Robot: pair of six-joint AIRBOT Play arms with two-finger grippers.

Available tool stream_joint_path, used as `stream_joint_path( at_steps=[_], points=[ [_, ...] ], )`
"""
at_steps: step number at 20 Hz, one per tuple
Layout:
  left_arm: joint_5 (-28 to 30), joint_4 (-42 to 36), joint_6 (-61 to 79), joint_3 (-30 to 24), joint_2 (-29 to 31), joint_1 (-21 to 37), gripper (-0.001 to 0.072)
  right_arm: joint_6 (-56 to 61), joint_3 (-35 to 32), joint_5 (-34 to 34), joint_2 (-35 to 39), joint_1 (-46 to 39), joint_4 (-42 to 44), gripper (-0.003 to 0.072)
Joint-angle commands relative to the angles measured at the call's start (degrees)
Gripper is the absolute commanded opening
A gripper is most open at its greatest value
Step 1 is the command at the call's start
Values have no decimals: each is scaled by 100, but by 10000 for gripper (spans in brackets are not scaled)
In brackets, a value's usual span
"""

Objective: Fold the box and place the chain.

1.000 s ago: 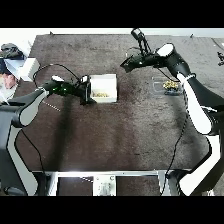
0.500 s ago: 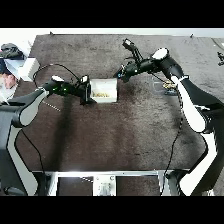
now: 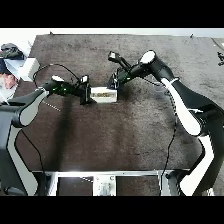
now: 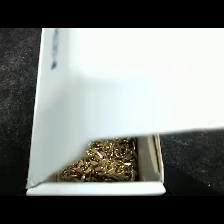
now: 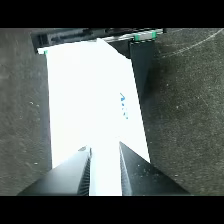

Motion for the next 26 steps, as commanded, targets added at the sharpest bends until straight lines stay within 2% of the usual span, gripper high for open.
stream_joint_path(
  at_steps=[1, 5, 6, 7, 9, 16, 18, 20, 26],
  points=[
    [2, 2, 2, 2, -2, 4, 407, -181, 0, -229, -4, 170, -251, 239],
    [2, 2, 2, 2, -2, 4, 407, -254, -2, -391, -42, 214, -251, 240],
    [2, 2, 2, 2, -2, 4, 407, -271, -2, -326, -66, 219, -249, 268],
    [0, 2, 2, 4, -2, 4, 407, -295, -2, -199, -81, 221, -247, 358],
    [2, 2, 2, 4, -2, 4, 407, -286, -2, -2, -94, 221, -251, 355],
    [2, 2, 2, 4, -2, 4, 407, -267, -20, 48, -107, 236, -201, 356],
    [2, 2, 2, 4, -2, 4, 407, -269, -20, -9, -114, 247, -184, 357],
    [2, 2, 2, 2, -2, 4, 407, -264, -20, -11, -170, 256, -164, 399],
    [0, 2, 2, 2, -2, 4, 407, -267, -20, -417, -227, 280, -168, 381]
  ],
)
